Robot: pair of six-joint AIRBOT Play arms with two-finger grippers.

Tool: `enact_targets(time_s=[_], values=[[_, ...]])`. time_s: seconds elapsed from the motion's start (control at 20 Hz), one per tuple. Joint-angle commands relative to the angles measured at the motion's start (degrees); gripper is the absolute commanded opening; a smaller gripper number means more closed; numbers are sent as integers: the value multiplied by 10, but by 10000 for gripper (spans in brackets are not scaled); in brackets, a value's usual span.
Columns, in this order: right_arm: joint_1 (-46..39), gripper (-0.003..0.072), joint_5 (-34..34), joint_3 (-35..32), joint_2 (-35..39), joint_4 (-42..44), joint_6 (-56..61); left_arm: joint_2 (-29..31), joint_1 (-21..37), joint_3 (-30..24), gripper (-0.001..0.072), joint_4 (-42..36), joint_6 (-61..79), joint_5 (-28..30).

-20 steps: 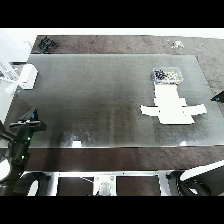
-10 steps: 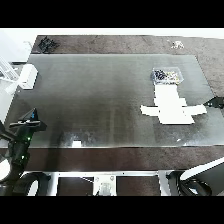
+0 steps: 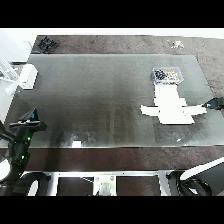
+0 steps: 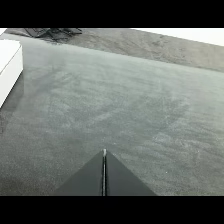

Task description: Fold the box and place the chain.

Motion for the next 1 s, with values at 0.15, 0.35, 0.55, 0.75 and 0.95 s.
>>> enact_targets(time_s=[0.15, 0.35, 0.55, 0.75, 0.95], values=[[1, 475, 5, -42, -2, 18, -5, 0, 0, 0, 23, 0, 0, 0], [1, 472, 6, -66, -2, 59, -7, 0, 0, 0, 23, 0, 0, 0], [1, 399, 11, -97, -2, 64, -8, 0, 0, 0, 23, 0, 0, 0], [10, 392, 10, -108, -2, 66, -8, 0, 0, 0, 22, 0, 0, 0], [31, 249, 9, -108, -2, 88, -18, 0, 0, 0, 23, 0, 0, 0]])
